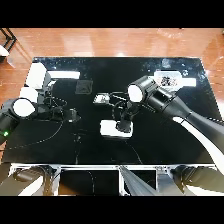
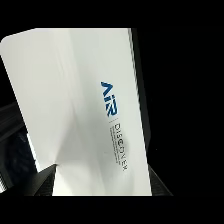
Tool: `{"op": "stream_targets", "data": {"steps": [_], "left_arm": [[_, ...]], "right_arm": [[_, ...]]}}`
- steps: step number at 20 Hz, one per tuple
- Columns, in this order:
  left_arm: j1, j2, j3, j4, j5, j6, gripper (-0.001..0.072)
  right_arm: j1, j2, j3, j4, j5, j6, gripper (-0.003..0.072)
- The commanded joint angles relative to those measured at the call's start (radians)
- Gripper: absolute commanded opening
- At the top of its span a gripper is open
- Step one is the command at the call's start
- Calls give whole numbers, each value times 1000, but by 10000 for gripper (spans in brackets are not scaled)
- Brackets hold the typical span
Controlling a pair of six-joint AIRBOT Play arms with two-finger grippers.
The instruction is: Fold the box and place the chain.
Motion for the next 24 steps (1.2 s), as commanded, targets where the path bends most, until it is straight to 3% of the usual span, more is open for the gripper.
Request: {"op": "stream_targets", "data": {"steps": [1, 12, 24], "left_arm": [[1, 0, 0, 0, 3, 0, 630], [1, 0, 0, 0, 2, 0, 630], [1, 0, 0, 0, 3, 0, 630]], "right_arm": [[10, 0, 0, -18, -16, -15, 709], [10, 0, 0, 35, 77, 35, 709], [10, 0, 0, 33, 55, 41, 708]]}}
